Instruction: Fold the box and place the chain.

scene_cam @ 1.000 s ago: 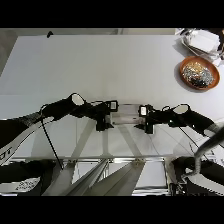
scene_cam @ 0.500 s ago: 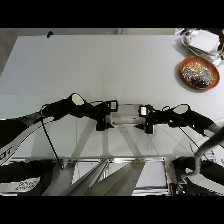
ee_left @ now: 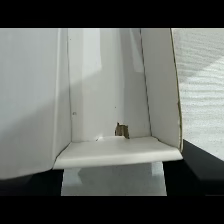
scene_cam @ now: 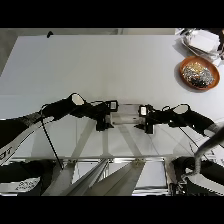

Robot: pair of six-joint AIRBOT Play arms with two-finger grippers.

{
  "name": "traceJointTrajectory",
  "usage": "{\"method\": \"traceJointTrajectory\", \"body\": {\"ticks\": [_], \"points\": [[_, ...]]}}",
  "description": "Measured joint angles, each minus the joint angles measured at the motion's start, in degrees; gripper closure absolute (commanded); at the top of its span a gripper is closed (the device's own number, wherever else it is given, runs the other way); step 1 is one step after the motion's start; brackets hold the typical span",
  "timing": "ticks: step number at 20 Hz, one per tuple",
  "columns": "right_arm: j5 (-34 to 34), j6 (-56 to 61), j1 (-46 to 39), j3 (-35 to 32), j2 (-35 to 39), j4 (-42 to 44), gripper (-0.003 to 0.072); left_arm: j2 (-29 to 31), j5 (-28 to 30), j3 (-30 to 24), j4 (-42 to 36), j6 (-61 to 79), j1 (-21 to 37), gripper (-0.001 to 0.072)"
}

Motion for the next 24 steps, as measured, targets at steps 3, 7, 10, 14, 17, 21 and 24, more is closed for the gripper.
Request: {"method": "traceJointTrajectory", "body": {"ticks": [3, 7, 10, 14, 17, 21, 24], "points": [[-0.24, 0.0, 0.0, -0.02, 0.0, 0.02, 0.0257, 0.0, 0.0, 0.0, 0.0, 0.0, 0.0, 0.0438], [0.37, -0.02, 0.0, 0.0, 0.0, 0.15, 0.0117, 0.0, 0.0, 0.0, 0.0, 0.0, 0.0, 0.0438], [1.05, 1.01, 0.02, -0.07, 0.22, -0.13, 0.0003, -0.07, -0.37, -0.04, 0.0, 0.04, -0.07, 0.0438], [1.86, 4.98, -1.68, -0.07, 2.93, -0.87, 0.0003, -0.07, -0.26, -0.04, -0.15, -0.22, -0.07, 0.0438], [3.02, 8.79, -4.42, -0.07, 7.08, -3.61, 0.0003, -0.07, 0.02, -0.04, -0.2, -0.28, -0.07, 0.0438], [5.09, 16.09, -8.48, -0.02, 14.27, -13.33, 0.0004, -0.07, -0.02, -0.04, 0.22, 0.31, -0.07, 0.0438], [8.92, 20.61, -10.27, -0.02, 20.31, -19.06, 0.0065, -0.07, -0.04, -0.04, 0.2, 0.22, -0.07, 0.0438]]}}
